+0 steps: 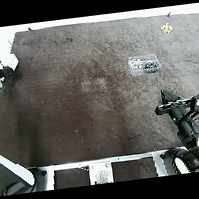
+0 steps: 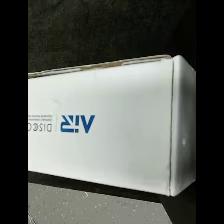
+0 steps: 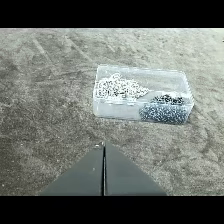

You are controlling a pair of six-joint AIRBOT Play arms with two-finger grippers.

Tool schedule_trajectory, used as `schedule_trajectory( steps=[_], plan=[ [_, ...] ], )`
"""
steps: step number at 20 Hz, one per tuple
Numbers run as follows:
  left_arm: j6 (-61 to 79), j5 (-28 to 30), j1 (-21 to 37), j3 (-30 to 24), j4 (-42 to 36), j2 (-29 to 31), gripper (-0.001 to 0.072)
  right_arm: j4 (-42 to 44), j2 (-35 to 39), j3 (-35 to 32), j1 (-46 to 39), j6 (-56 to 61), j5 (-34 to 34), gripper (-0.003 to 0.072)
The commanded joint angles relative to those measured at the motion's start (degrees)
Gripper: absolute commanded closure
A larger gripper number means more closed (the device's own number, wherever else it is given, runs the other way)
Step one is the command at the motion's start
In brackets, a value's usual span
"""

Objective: Fold the box and place the chain.

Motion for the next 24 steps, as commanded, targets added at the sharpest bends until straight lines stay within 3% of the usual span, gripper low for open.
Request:
schedule_trajectory(
  steps=[1, 3, 4, 6, 11, 15, 16, 18, 19, 22, 24],
  plan=[
    [-0.42, -0.55, 0.04, 0.04, 0.04, -0.04, 0.0121, 0.02, -0.02, -0.04, 0.02, 0.07, 0.02, 0.0682],
    [-0.37, -0.42, 0.04, 0.04, 0.0, -0.04, 0.0082, 0.0, -0.02, -0.04, 0.02, 0.07, 0.0, 0.0682],
    [-0.37, -0.39, 0.04, 0.04, 0.0, -0.02, 0.0019, 0.0, -0.02, -0.04, 0.02, 0.07, 0.0, 0.0682],
    [-0.68, 0.46, 0.04, 0.07, -0.04, 0.76, -0.0009, 0.0, -0.02, -0.04, 0.02, 0.07, 0.02, 0.0682],
    [-2.03, -1.57, 0.15, 4.72, -0.09, 5.35, -0.001, -0.02, -0.02, -0.04, 0.02, 0.04, 0.0, 0.0682],
    [-9.18, -10.75, 0.15, 10.4, -1.46, 10.95, -0.0006, -0.04, -0.02, -0.04, 0.02, 0.02, 0.0, 0.0682],
    [-9.42, -12.37, 0.15, 10.4, -2.67, 13.18, 0.009, -0.04, -0.02, -0.04, 0.02, 0.02, 0.02, 0.0682],
    [-9.42, -16.04, 0.15, 10.38, -5.55, 16.81, 0.063, -0.02, -0.02, -0.04, 0.02, 0.02, 0.04, 0.0682],
    [-9.4, -18.12, 0.15, 10.36, -8.9, 18.4, 0.0699, -0.04, -0.02, -0.04, 0.02, 0.02, -0.11, 0.0682],
    [-9.4, -21.31, -0.33, 10.25, -15.91, 21.88, 0.0706, -0.04, -0.02, -0.04, 0.02, 0.02, -0.63, 0.0682],
    [-9.35, -21.11, -1.2, 9.94, -14.8, 24.5, 0.0706, -0.04, -0.02, -0.04, 0.02, 0.02, -0.61, 0.0682]
  ],
)
